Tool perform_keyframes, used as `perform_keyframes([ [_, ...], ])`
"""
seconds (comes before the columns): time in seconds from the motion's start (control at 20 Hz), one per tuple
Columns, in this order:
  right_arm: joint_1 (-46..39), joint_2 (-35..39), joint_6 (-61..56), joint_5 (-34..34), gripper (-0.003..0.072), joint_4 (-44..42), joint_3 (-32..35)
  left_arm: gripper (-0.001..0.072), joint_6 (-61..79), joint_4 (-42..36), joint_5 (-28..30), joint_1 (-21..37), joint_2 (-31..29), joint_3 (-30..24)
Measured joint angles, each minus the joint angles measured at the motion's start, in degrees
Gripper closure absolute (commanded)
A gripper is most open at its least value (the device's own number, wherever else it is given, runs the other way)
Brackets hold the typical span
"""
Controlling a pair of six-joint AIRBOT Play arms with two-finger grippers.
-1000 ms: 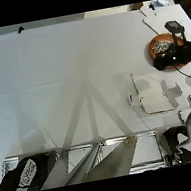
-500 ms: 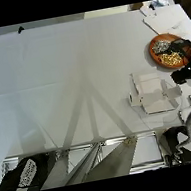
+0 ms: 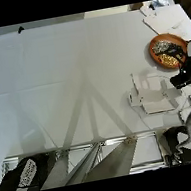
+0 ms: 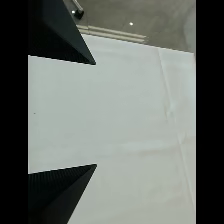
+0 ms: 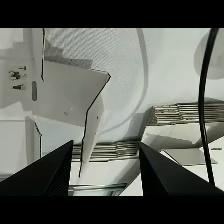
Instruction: Fold the box and place the chain.
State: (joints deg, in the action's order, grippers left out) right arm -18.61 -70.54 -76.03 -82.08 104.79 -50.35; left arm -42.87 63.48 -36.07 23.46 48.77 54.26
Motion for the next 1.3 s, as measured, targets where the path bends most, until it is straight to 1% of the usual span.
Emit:
perform_keyframes([
  [0.1,0.02,-2.05,0.0,0.79,0.0403,0.04,0.0,0.0013,0.0,0.0,0.0,0.0,0.02,0.0],
  [0.15,0.0,-2.97,0.0,1.22,0.0419,0.07,0.0,0.0013,0.0,0.0,0.0,0.0,0.0,0.0],
  [0.25,0.0,-4.72,0.0,1.99,0.0426,0.11,0.0,0.0013,0.0,0.0,0.0,0.0,0.02,0.0],
  [0.3,0.02,-5.49,0.0,2.27,0.0521,0.15,0.0,0.0013,0.0,0.0,0.0,0.0,0.02,0.0],
  [0.35,0.02,-6.21,0.02,2.47,0.0655,0.17,0.0,0.0013,0.0,0.0,0.0,0.0,0.02,0.0],
  [0.4,0.02,-6.78,0.0,2.51,0.0672,0.26,0.0,0.0013,0.0,0.0,0.0,0.0,0.0,0.0],
  [0.75,0.0,-7.65,0.2,2.16,0.0673,-0.5,0.0,0.0013,0.0,0.0,0.0,0.0,0.02,0.0],
  [0.9,0.0,-5.88,3.56,2.01,0.0672,-4.94,0.0,0.0013,0.0,0.0,0.0,0.0,0.02,0.0],
  [0.95,0.0,-5.14,5.49,2.05,0.0673,-7.98,0.0,0.0013,0.0,0.0,-0.02,0.0,0.0,0.0],
  [1.05,0.0,-3.43,10.21,2.82,0.0673,-16.9,0.0,0.0013,0.0,0.0,0.0,0.0,0.02,0.0],
  [1.3,0.04,-0.26,21.27,7.5,0.0673,-44.26,0.02,0.0013,0.0,0.0,-0.02,0.0,0.0,0.0],
])
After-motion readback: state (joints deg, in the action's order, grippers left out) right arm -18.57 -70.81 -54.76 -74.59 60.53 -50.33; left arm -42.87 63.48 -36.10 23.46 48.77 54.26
